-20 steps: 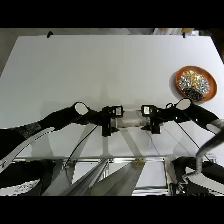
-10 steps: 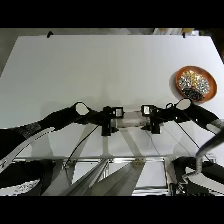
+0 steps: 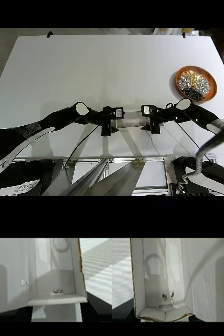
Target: Fold the box and place the chain.
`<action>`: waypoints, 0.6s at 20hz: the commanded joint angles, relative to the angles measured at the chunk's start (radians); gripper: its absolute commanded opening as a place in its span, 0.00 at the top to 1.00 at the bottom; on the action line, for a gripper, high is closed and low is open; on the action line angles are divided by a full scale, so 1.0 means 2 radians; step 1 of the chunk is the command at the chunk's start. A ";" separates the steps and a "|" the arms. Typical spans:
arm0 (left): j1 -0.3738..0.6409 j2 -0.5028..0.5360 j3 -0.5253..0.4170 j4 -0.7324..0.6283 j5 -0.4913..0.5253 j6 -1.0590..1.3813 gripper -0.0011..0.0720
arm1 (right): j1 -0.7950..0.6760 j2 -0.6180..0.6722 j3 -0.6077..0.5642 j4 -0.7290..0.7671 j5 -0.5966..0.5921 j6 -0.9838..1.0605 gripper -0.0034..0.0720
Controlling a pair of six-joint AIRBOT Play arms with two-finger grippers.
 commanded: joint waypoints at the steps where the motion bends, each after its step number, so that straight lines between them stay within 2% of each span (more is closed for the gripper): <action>1: 0.000 0.000 0.000 0.000 -0.001 0.000 0.70 | 0.000 0.000 0.000 0.004 0.009 0.000 0.48; 2: 0.000 0.000 0.000 0.000 -0.001 0.000 0.70 | 0.000 0.000 0.000 -0.001 0.017 0.002 0.48; 3: 0.000 0.000 0.000 0.000 -0.001 0.000 0.70 | 0.000 0.002 0.000 -0.003 0.027 0.012 0.34; 4: 0.000 0.000 0.000 0.001 -0.001 0.000 0.70 | 0.000 0.006 0.000 -0.004 0.026 0.033 0.03; 6: 0.000 0.000 0.000 0.000 -0.001 0.000 0.70 | 0.000 0.027 0.001 -0.040 0.031 0.091 0.02; 10: 0.000 0.000 0.000 0.000 -0.002 0.000 0.70 | 0.000 0.115 0.001 -0.186 0.070 0.204 0.04; 12: 0.000 0.000 0.000 0.000 -0.001 0.000 0.70 | 0.000 0.153 0.001 -0.176 0.071 0.237 0.09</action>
